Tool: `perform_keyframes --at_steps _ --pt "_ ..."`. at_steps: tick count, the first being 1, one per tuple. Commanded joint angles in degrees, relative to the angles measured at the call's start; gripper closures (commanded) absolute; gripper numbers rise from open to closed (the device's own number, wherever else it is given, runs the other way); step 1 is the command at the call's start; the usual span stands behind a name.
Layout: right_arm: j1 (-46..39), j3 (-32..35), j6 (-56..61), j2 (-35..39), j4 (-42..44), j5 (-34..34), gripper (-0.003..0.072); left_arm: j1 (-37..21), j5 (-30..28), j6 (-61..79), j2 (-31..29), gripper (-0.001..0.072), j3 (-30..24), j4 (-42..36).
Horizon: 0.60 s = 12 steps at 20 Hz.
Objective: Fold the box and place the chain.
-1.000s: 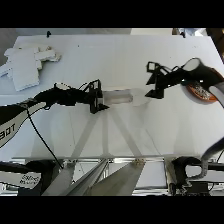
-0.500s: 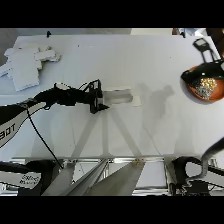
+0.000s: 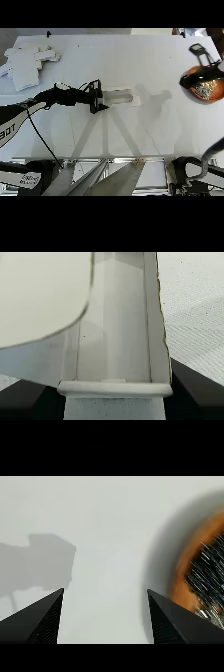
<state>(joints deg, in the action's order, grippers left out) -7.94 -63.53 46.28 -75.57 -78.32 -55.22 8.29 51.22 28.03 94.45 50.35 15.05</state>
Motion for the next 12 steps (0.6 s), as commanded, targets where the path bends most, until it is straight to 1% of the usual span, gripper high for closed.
perform_keyframes --at_steps 1,3,4,5,7,8,9,11,12 --pt "9.86 -0.04 -6.32 0.04 5.18 -1.42 0.0149 0.0 0.0 0.02 0.0 0.0185 0.07 0.0" --pt "15.74 -0.04 -6.29 0.02 5.38 -0.57 0.0166 0.0 -0.02 0.02 0.0 0.0185 0.07 0.0" --pt "18.27 -0.04 -6.29 0.02 6.25 0.44 0.021 0.0 -0.02 0.02 0.0 0.0185 0.07 0.0" --pt "20.61 -0.04 -6.27 0.02 7.3 1.86 0.0306 0.0 0.0 0.02 0.0 0.0185 0.07 0.0" --pt "24.76 -0.04 -6.29 0.02 8.5 3.45 0.0523 0.0 -0.02 0.02 0.0 0.0185 0.07 0.0" --pt "26.12 -0.04 -6.27 0.02 8.35 3.15 0.0605 0.0 0.0 0.02 0.0 0.0185 0.07 0.0" --pt "27.04 -0.04 -6.27 0.02 8.35 2.58 0.067 0.0 -0.02 0.02 0.0 0.0185 0.07 0.0" --pt "28.02 -0.04 -6.27 0.02 8.7 1.49 0.0669 0.0 -0.02 0.02 0.0 0.0185 0.07 0.0" --pt "28.22 -0.04 -6.34 0.02 10.27 1.27 0.0669 0.0 0.0 0.02 0.0 0.0185 0.07 0.0"
